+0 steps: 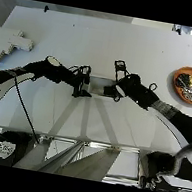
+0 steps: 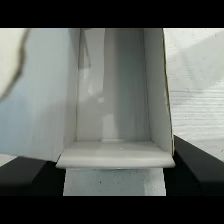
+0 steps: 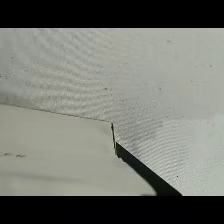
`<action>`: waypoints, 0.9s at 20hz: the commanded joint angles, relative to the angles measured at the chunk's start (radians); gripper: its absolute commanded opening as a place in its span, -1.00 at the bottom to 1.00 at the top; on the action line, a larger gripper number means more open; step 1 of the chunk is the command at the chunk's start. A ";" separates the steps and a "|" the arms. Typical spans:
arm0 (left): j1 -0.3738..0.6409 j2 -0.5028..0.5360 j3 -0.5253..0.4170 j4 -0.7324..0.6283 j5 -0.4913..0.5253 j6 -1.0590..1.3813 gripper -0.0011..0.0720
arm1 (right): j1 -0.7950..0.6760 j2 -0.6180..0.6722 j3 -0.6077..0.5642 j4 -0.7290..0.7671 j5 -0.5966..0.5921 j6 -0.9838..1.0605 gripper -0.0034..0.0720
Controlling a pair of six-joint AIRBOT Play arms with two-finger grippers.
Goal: Fold the box and place the chain.
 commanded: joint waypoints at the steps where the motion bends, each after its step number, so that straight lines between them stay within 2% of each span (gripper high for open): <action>1: 0.000 0.000 0.000 0.002 0.000 0.005 0.11 | 0.005 -0.013 0.005 -0.006 0.023 0.058 -0.87; 2: 0.000 0.000 0.000 0.002 0.000 0.005 0.11 | 0.005 -0.013 0.007 -0.006 0.020 0.058 -0.81; 3: 0.000 0.000 0.000 0.002 0.000 0.005 0.11 | 0.005 -0.013 0.011 -0.006 0.021 0.057 -0.48; 4: 0.000 0.000 0.000 0.002 0.000 0.005 0.11 | 0.005 -0.012 0.015 -0.006 0.025 0.057 0.09; 5: 0.000 0.000 0.000 0.002 0.000 0.005 0.11 | 0.005 -0.009 0.017 -0.006 0.026 0.057 0.35; 11: 0.000 0.001 0.000 0.002 0.000 0.005 0.11 | 0.005 0.090 0.036 -0.032 0.049 0.051 0.34; 18: 0.000 0.000 0.000 0.002 0.000 0.005 0.11 | -0.026 0.326 0.036 -0.268 0.232 -0.049 0.34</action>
